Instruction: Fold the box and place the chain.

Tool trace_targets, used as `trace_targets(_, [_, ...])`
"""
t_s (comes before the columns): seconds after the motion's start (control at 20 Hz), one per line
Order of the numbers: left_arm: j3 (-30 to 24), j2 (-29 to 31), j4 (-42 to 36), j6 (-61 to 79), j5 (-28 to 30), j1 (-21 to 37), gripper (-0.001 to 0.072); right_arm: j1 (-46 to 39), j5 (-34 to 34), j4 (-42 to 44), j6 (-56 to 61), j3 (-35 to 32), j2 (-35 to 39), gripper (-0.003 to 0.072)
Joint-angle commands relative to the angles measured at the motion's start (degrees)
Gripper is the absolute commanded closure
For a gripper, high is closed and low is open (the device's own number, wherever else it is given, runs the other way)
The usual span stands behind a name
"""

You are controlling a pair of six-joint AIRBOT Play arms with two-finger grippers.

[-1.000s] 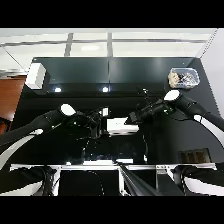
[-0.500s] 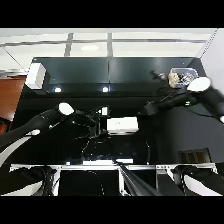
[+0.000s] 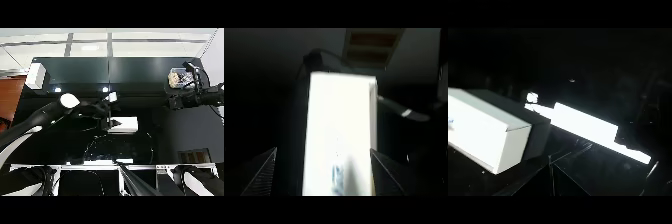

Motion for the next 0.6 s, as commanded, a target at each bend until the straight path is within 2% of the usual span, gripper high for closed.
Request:
trace_targets(0.0, [10.2,-9.6,3.6,-10.4,-2.5,-2.2,-0.0009,-0.7,-0.9,-1.1,0.4,0.0,0.4,0.0671])
trace_targets(0.1, [14.5,-13.7,8.2,-17.3,-7.8,-2.2,-0.001,-0.7,-0.8,-1.6,0.4,0.0,0.4,0.0672])
trace_targets(0.2, [16.5,-15.9,10.5,-18.0,-12.0,-2.6,-0.001,-0.7,-0.8,-2.6,0.4,0.0,0.4,0.0671])
trace_targets(0.35, [17.5,-16.4,11.0,-17.9,-14.8,-3.5,-0.001,-0.7,-0.8,-3.0,0.4,-0.1,0.4,0.0672])
trace_targets(0.55, [19.6,-16.4,15.6,-18.0,-18.9,-4.9,-0.001,-0.7,-0.8,-3.4,0.4,-0.3,0.4,0.0671])
